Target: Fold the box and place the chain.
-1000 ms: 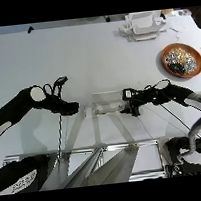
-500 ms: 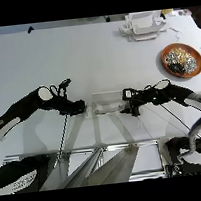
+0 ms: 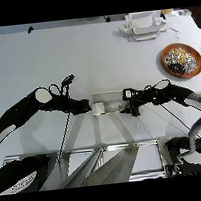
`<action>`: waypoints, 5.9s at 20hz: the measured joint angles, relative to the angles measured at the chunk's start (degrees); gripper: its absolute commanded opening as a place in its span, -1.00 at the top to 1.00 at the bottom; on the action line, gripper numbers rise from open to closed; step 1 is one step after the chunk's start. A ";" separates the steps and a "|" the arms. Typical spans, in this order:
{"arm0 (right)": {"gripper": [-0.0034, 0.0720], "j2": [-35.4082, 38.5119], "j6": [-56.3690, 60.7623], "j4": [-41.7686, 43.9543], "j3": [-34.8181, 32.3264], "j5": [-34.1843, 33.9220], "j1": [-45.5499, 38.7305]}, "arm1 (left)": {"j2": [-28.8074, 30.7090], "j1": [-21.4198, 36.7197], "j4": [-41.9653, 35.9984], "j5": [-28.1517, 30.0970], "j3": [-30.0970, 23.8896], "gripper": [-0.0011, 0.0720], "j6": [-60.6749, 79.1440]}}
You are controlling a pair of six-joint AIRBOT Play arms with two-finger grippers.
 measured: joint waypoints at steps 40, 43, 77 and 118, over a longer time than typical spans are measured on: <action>-0.06 0.00 0.00 -0.02 0.00 -0.02 0.00 | -14.08 -20.50 34.86 -7.17 19.67 0.13 -54.16; -0.06 0.00 0.00 0.00 0.00 -0.02 0.00 | -16.90 -21.99 38.66 -10.67 22.16 0.13 -56.06; -0.06 0.00 0.00 -0.02 0.00 -0.07 0.00 | -21.24 -24.06 43.10 -10.40 24.26 0.72 -54.01; -0.06 0.00 0.00 -0.02 0.00 0.00 0.00 | -12.76 0.17 -8.26 0.48 3.15 -0.94 102.55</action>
